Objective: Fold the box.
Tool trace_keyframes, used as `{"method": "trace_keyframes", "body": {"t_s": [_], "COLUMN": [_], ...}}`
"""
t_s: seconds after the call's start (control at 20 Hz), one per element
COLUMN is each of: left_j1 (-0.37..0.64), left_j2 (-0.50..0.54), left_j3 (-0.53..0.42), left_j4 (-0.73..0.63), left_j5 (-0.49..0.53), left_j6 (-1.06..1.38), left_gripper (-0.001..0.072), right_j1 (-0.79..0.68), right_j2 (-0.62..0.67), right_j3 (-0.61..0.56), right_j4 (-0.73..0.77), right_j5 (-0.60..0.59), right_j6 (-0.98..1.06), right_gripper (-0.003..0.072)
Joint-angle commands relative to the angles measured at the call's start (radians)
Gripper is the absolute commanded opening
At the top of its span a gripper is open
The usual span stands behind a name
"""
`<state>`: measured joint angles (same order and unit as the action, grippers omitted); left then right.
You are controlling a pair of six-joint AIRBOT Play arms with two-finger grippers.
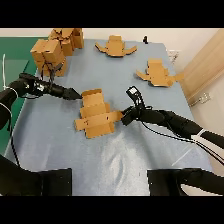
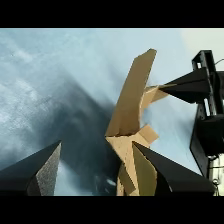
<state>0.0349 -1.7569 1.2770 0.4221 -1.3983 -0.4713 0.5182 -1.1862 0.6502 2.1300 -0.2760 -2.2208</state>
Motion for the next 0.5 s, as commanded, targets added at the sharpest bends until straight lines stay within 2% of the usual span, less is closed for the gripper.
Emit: {"method": "trace_keyframes", "body": {"t_s": [0.0,0.3,0.35,0.4,0.45], "left_j1": [-0.013,-0.087,-0.096,-0.1,-0.102], "left_j2": [-0.026,-0.026,-0.026,-0.026,-0.026], "left_j3": [0.002,0.002,0.002,0.002,0.002], "left_j4": [-0.034,-0.001,0.012,0.017,0.015], "left_j5": [-0.074,-0.102,-0.104,-0.1,-0.09], "left_j6": [0.003,0.001,0.0,0.006,0.011], "left_gripper": [0.0684,0.0684,0.0614,0.0389,0.0287], "right_j1": [0.001,0.001,0.001,0.001,0.001], "right_j2": [0.002,0.002,0.002,0.002,0.002], "right_j3": [0.0,0.0,0.0,0.0,0.0], "right_j4": [0.006,0.006,0.006,0.006,0.006], "right_j5": [-0.002,-0.002,-0.002,-0.002,-0.002], "right_j6": [0.007,0.007,0.007,0.007,0.007], "right_gripper": [0.0003,0.0003,0.0003,0.0003,0.0003]}}
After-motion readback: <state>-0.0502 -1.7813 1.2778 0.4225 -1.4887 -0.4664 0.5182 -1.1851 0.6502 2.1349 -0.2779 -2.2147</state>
